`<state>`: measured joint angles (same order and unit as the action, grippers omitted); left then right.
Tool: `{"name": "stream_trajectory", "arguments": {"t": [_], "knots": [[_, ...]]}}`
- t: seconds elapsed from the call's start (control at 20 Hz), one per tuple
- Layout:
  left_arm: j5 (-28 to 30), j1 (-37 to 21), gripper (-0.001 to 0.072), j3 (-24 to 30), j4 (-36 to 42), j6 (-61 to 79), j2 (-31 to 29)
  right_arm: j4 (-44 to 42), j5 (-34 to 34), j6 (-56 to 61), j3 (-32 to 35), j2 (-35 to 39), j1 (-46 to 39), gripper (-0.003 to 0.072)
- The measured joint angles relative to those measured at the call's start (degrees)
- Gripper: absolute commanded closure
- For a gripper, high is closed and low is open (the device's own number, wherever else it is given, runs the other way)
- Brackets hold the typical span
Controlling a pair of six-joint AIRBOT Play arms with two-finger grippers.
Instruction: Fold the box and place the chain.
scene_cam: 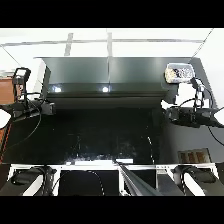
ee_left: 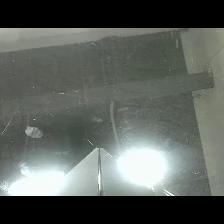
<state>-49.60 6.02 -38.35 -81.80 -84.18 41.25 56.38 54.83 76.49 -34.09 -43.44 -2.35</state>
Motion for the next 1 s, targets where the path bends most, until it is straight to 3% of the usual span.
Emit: {"name": "stream_trajectory", "arguments": {"t": [0.7,0.75,0.8,0.85,1.0], "knots": [[0.0,0.0,0.0682,0.0,0.0,0.0,0.0,-2.8,-1.2,0.0,0.0,0.0,0.0,0.0668],[0.0,0.0,0.0682,0.0,0.0,0.0,0.0,-4.7,-3.4,0.0,0.0,0.0,0.0,0.0631],[0.0,0.0,0.0682,0.0,0.0,0.0,0.0,-5.8,-7.0,0.0,0.0,0.0,0.0,0.0245],[0.0,0.0,0.0682,0.0,0.0,0.0,0.0,-6.0,-11.5,0.0,0.0,-0.1,0.0,-0.0021],[0.0,0.0,0.0682,0.0,0.0,0.0,0.0,-2.6,-27.5,-0.1,-0.1,-0.7,-1.7,-0.002]]}}
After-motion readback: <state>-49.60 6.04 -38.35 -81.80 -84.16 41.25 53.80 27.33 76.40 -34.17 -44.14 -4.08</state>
